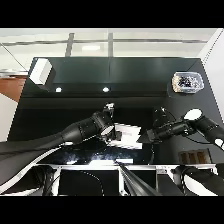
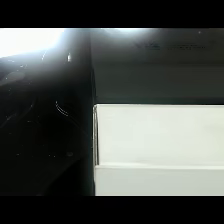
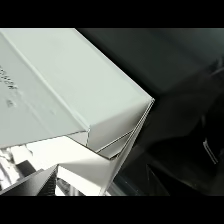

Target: Fold the box and place the chain.

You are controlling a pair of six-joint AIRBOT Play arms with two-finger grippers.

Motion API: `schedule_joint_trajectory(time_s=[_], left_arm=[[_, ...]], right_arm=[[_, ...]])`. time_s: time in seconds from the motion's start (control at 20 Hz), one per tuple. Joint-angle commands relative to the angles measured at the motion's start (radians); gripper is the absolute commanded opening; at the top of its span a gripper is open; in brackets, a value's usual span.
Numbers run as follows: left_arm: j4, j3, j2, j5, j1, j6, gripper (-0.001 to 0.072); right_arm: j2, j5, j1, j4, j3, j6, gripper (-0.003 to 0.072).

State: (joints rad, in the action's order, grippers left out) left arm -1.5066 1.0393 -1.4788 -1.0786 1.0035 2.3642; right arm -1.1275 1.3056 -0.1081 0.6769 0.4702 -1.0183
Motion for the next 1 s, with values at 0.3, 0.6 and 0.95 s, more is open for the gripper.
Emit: schedule_joint_trajectory(time_s=[0.3,0.6,0.95], left_arm=[[-0.001,0.0,0.001,0.0,-0.001,0.0,0.0033],[-0.001,0.0,0.001,0.0,-0.001,0.0,0.0033],[-0.001,0.0,0.001,0.0,-0.001,0.0,0.0033]], right_arm=[[0.178,-0.249,-0.206,0.135,0.0,-0.309,0.0599],[0.214,-0.346,-0.422,0.268,0.001,-0.626,0.0546],[0.214,-0.389,-0.536,0.377,0.001,-0.788,0.0404]])
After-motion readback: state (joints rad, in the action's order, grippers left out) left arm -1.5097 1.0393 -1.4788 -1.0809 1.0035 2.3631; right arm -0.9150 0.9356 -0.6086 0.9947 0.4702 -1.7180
